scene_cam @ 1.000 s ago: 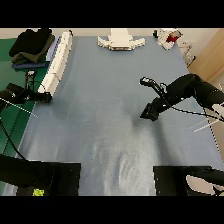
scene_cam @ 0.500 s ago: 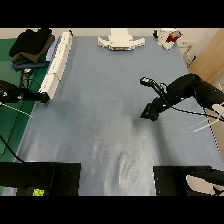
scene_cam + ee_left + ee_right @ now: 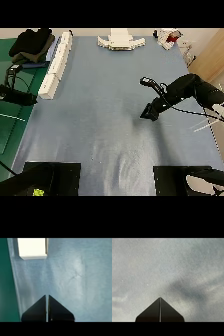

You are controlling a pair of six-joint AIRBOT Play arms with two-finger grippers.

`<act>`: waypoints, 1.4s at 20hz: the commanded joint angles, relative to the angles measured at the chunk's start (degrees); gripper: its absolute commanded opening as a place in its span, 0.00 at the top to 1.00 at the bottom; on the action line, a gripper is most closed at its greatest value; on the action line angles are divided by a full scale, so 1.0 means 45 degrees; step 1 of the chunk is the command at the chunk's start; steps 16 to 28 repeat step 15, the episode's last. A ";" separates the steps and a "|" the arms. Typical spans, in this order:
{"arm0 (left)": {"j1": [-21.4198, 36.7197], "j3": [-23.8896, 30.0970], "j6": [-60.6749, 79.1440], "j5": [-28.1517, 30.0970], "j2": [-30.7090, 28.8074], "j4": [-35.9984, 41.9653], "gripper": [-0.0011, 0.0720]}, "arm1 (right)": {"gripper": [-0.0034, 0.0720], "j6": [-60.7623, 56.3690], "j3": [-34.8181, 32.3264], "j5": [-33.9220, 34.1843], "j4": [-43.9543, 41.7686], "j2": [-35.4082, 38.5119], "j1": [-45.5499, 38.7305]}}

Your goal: Fold the box.

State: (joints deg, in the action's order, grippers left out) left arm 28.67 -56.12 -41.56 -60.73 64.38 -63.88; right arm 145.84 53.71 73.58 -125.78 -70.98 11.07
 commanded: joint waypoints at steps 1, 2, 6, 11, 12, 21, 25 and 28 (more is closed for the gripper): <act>-0.0204 -0.0015 -0.1574 -0.2968 -0.1447 0.0879 0.97 | 0.95 -0.0005 0.0015 0.0000 0.0000 -0.0005 -0.0005; -0.0651 -0.0015 -0.2079 -0.3206 -0.1870 0.1069 0.97 | 0.95 -0.0005 0.0015 0.0000 0.0000 -0.0005 -0.0005; -0.4697 -0.0029 -0.3871 -0.2676 -0.2895 0.1078 0.97 | 0.95 -0.0005 0.0015 -0.0005 0.0000 -0.0005 -0.0005; -0.9151 -0.0034 -0.5775 -0.0437 -0.1443 0.0947 0.97 | 0.95 -0.0005 0.0015 -0.0005 0.0000 -0.0005 -0.0005; -0.9685 -0.0039 -0.5775 -0.0068 -0.1044 0.0947 0.97 | 0.95 -0.0005 0.0015 0.0000 0.0000 -0.0005 -0.0005; -1.0428 -0.0039 -0.5775 0.0408 -0.0369 0.0962 0.97 | 0.95 -0.0005 0.0015 -0.0005 0.0000 -0.0005 -0.0005; -1.0428 -0.0039 -0.5775 0.0408 -0.0369 0.0962 0.97 | 0.95 -0.0005 0.0015 -0.0005 0.0000 -0.0005 -0.0005; -1.0428 -0.0039 -0.5775 0.0408 -0.0369 0.0962 0.97 | 0.95 -0.0005 0.0015 -0.0005 0.0000 -0.0005 -0.0005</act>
